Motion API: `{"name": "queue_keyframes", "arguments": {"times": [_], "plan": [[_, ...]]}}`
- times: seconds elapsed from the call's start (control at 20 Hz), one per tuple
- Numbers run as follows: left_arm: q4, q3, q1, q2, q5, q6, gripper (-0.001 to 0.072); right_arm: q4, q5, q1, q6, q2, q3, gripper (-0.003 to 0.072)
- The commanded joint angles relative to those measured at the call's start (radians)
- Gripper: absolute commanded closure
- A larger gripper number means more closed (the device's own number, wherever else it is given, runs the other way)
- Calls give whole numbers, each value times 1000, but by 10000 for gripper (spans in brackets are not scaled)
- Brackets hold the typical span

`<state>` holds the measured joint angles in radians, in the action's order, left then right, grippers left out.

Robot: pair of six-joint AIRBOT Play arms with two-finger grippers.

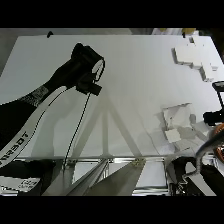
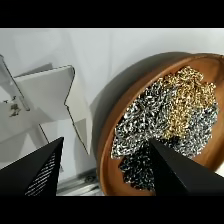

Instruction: Fold the box and place the chain.

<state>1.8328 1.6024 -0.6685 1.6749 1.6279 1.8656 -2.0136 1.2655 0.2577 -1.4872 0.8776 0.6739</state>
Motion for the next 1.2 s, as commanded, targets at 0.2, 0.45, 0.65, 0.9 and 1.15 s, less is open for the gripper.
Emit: {"name": "queue_keyframes", "arguments": {"times": [0.2,0.45,0.65,0.9,1.15], "plan": [[0,0,0,0,0,0,698,47,-74,58,56,158,-2,111],[0,0,0,0,0,0,698,2,-114,58,55,288,-2,339],[0,0,0,0,0,0,698,0,-87,58,44,341,-2,634],[0,0,0,0,0,0,698,30,13,-49,48,249,-1,674],[0,0,0,0,-14,0,698,348,9,-188,76,37,-1,674]]}}
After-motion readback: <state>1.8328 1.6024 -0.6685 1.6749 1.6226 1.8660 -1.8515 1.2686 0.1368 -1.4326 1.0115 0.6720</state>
